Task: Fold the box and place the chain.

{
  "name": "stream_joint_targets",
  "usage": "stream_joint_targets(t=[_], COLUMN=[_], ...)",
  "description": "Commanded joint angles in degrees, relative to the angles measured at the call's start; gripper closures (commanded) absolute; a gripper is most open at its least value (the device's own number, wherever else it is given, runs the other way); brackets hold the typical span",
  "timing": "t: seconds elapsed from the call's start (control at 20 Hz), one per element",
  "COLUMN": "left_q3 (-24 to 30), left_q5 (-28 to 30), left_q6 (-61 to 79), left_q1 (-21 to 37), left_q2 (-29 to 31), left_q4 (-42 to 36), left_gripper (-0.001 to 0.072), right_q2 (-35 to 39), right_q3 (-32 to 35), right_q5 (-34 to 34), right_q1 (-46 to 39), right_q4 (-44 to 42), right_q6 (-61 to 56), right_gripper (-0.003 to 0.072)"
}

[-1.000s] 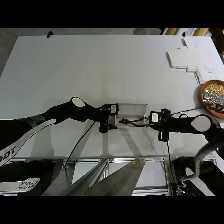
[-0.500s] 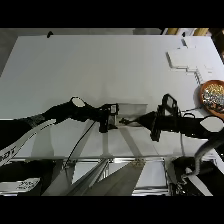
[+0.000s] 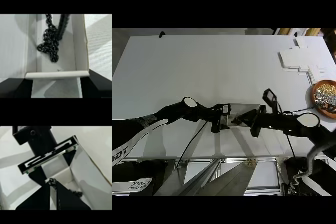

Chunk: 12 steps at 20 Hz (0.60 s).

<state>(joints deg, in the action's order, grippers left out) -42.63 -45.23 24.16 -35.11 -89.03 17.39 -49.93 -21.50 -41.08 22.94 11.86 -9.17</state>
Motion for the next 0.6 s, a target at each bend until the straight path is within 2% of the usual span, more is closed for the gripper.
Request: stream_joint_targets(t=[0.0,0.2,0.35,0.4,0.45,0.55], left_q3=[0.0,0.0,0.0,0.0,0.0,0.0], left_q5=[0.0,0.0,0.0,0.0,0.0,0.0], left_q6=[0.0,0.0,0.0,0.0,0.0,0.0], left_q1=[0.0,0.0,0.0,0.0,0.0,0.0], left_q2=[0.0,0.0,0.0,0.0,0.0,0.0], left_q4=[0.0,0.0,0.0,0.0,0.0,0.0], left_gripper=[0.0628,0.0628,0.0628,0.0628,0.0628,0.0628], right_q2=[-4.3,-6.8,-6.9,-6.9,-6.8,-5.9], right_q3=[-3.8,-6.0,-6.0,-6.1,-6.5,-7.9], right_q5=[6.3,5.7,3.5,2.4,1.0,-2.8], right_q1=[4.1,4.2,4.1,4.1,4.1,3.6], right_q4=[1.2,11.0,19.9,21.6,22.9,26.4], right_q6=[-2.8,-9.0,-13.7,-14.7,-15.8,-16.6], right_gripper=[0.0665,0.0662,0.0606,0.0525,0.0482,0.0482])
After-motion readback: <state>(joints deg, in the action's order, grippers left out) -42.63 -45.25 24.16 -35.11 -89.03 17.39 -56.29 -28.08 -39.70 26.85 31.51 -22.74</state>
